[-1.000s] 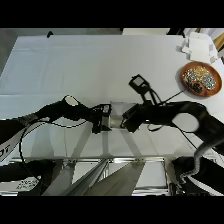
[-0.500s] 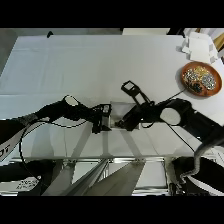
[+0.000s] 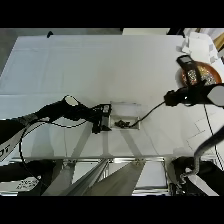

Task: Fold the box and place the chain.

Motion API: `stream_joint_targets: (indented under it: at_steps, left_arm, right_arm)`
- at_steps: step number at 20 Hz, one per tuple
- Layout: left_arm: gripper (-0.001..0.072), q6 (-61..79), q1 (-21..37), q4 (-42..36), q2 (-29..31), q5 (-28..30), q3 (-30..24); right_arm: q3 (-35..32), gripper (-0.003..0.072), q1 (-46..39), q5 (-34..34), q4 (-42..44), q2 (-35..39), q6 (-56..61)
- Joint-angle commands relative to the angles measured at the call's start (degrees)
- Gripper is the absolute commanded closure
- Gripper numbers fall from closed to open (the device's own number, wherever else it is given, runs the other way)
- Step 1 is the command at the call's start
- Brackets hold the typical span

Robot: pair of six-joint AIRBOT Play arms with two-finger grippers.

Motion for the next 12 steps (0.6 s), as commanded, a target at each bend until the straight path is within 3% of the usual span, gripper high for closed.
stream_joint_targets:
  at_steps: [1, 4, 7, 12]
  left_arm:
    - [0.0297, 0.02, 0.04, 0.02, 0.02, 0.02, 0.00]
    - [0.0297, 0.02, 0.04, 0.02, 0.02, 0.02, 0.00]
    - [0.0297, 0.02, 0.04, 0.02, 0.02, 0.02, 0.00]
    - [0.0297, 0.02, 0.04, 0.02, 0.02, 0.02, 0.00]
  right_arm:
    - [0.20, 0.0384, -7.37, -3.98, -4.96, -7.02, 1.66]
    - [0.28, 0.0278, -7.39, -9.29, -10.10, -14.25, 5.31]
    - [0.42, 0.0287, -7.41, -14.12, -14.99, -19.89, 10.03]
    - [1.11, 0.0315, -7.41, -17.88, -15.37, -27.28, 12.39]
